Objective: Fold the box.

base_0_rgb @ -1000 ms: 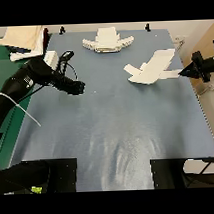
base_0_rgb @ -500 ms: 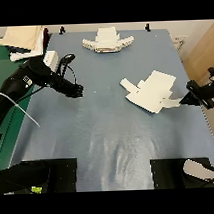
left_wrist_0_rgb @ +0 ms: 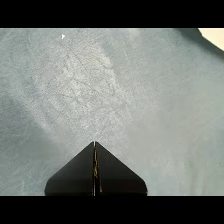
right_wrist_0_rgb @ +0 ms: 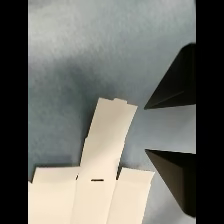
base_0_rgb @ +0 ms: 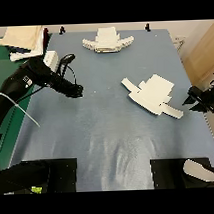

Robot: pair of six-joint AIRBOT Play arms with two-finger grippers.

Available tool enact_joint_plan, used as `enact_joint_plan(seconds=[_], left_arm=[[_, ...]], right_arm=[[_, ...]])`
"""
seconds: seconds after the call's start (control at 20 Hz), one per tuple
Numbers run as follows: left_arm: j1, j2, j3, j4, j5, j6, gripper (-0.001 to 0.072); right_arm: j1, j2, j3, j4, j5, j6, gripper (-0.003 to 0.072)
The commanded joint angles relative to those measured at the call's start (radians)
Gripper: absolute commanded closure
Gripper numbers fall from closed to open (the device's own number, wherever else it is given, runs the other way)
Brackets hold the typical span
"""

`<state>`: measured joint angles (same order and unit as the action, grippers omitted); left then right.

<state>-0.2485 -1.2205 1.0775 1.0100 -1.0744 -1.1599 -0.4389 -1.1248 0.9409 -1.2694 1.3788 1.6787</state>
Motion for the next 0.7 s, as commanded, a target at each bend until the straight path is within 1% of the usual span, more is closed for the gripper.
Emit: enact_joint_plan(seconds=[0.0, 0.1, 0.2, 0.25, 0.3, 0.4, 0.65], left_arm=[[0.001, 0.0, 0.0, 0.0, 0.0, 0.0, 0.0692], [0.001, 0.0, 0.0, 0.0, -0.002, 0.0, 0.0691], [0.001, 0.0, 0.0, 0.0, -0.004, 0.0, 0.0679], [0.001, 0.0, 0.0, 0.0, -0.003, 0.0, 0.0417], [0.001, 0.0, 0.0, -0.002, -0.003, -0.007, 0.0139], [0.001, 0.0, 0.0, -0.004, -0.008, -0.009, 0.0134], [0.001, 0.0, 0.0, -0.004, -0.01, -0.009, 0.0133]], right_arm=[[0.0, 0.049, -0.084, -0.036, -0.04, 0.036, 0.0303], [0.0, 0.059, -0.144, -0.018, -0.081, 0.051, 0.0304], [0.0, 0.044, -0.193, 0.061, -0.122, 0.047, 0.0303], [0.0, 0.035, -0.209, 0.096, -0.147, 0.028, 0.0303], [0.0, 0.029, -0.214, 0.098, -0.16, 0.029, 0.0303], [-0.016, 0.031, -0.212, 0.087, -0.172, 0.031, 0.0304], [-0.146, 0.083, -0.211, 0.04, -0.161, 0.029, 0.0304]])
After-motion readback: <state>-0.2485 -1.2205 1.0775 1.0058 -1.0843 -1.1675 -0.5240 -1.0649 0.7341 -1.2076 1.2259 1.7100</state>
